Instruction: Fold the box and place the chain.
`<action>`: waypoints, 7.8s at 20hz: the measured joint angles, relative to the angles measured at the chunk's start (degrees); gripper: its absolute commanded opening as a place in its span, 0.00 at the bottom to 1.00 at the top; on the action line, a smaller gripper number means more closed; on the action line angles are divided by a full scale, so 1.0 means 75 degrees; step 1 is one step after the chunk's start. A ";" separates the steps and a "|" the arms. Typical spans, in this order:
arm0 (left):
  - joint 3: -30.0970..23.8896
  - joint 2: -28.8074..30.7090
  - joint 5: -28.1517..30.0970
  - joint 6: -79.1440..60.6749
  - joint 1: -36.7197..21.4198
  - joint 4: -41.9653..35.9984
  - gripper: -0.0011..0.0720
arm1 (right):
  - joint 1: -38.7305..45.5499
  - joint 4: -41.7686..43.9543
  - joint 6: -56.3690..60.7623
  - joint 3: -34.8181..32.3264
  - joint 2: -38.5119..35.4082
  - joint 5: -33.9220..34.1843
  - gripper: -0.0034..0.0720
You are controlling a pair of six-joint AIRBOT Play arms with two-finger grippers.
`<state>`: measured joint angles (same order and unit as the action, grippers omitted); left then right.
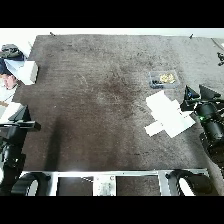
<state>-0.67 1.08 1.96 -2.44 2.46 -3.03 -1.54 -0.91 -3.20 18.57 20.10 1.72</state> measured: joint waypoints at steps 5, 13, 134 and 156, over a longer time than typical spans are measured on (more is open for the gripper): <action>0.0000 0.0000 0.0000 0.0000 0.0000 0.0000 0.03 | 0.0000 0.0000 0.0006 0.0032 0.0009 -0.0044 0.70; 0.0000 0.0000 0.0000 0.0000 0.0000 0.0000 0.03 | 0.1378 0.0256 0.0291 0.1478 0.1886 -0.0694 0.69; 0.8993 -1.1039 -0.6554 0.2157 0.0356 0.2413 0.84 | -0.0498 -0.1478 0.4074 0.4619 0.9264 -0.5823 0.06; 1.4831 -1.6707 -1.0413 0.6726 0.0836 0.4424 0.77 | -0.0498 -0.1443 0.3724 0.4619 0.9264 -0.5933 0.06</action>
<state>110.56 -124.22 -76.14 48.01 8.73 30.15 -5.28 -11.73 24.73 53.21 89.58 -42.78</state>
